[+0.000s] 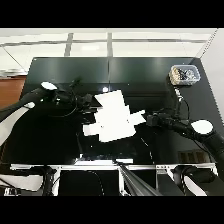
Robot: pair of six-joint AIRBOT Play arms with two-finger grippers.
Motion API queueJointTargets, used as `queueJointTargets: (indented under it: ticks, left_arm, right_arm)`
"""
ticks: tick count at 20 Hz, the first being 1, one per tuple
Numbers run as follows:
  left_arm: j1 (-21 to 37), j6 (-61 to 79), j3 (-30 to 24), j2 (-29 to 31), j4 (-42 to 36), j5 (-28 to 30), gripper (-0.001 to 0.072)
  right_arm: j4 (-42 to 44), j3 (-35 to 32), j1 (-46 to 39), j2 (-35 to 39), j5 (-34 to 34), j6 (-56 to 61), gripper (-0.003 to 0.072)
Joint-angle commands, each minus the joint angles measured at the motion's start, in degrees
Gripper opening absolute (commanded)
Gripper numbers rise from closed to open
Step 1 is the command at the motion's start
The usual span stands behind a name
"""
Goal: Fold the box and place the chain.
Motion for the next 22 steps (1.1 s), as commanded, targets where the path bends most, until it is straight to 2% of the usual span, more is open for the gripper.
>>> queueJointTargets:
  ticks: [1,3,5,6,11,13,14,15,17,18,20,22]
  left_arm:
    - [-2.5,4.8,4.1,-5.4,-3.1,-8.2,0.059]
    - [-4.6,10.3,6.6,-7.4,-1.9,-13.4,0.056]
    - [-5.8,13.0,10.2,-8.9,5.9,-17.5,0.0292]
    - [-6.3,12.9,11.7,-9.3,10.3,-18.3,0.024]
    - [-7.4,16.9,12.9,-9.5,12.8,-18.6,0.0216]
    - [-7.6,17.0,13.1,-9.5,14.0,-17.4,0.0041]
    - [-7.6,17.1,13.4,-9.5,14.4,-16.7,0.0025]
    - [-7.5,17.1,13.8,-9.5,14.5,-16.2,0.0025]
    - [-7.5,17.3,15.0,-8.9,14.5,-17.1,0.0024]
    - [-7.6,18.2,15.0,-7.6,14.6,-18.0,0.0024]
    - [-8.0,18.3,14.3,-3.4,17.1,-19.0,0.0022]
    - [-8.9,21.5,9.9,3.6,17.9,-16.7,0.0022]
  right_arm:
    - [0.1,-0.1,0.8,0.0,-0.7,0.2,0.0025]
    - [0.2,-0.1,0.9,0.0,-0.5,0.2,0.0026]
    - [0.2,-0.1,0.9,0.0,-0.2,0.2,0.0026]
    - [0.2,-0.1,0.9,0.0,0.2,0.2,0.0026]
    - [0.1,-0.1,0.9,0.0,0.5,0.1,0.0026]
    - [0.1,-0.1,0.8,0.0,0.5,0.1,0.0026]
    - [-0.1,-0.1,0.8,0.0,0.5,0.1,0.0028]
    - [-0.7,-0.1,0.9,0.0,0.5,0.1,0.0096]
    - [-0.8,-0.1,0.8,0.0,0.5,0.1,0.0611]
    - [-2.8,0.5,0.7,0.0,1.0,0.1,0.0706]
    - [-12.3,4.3,-1.1,0.0,6.0,0.1,0.0706]
    - [-21.8,9.3,-3.4,0.0,11.4,0.0,0.0706]
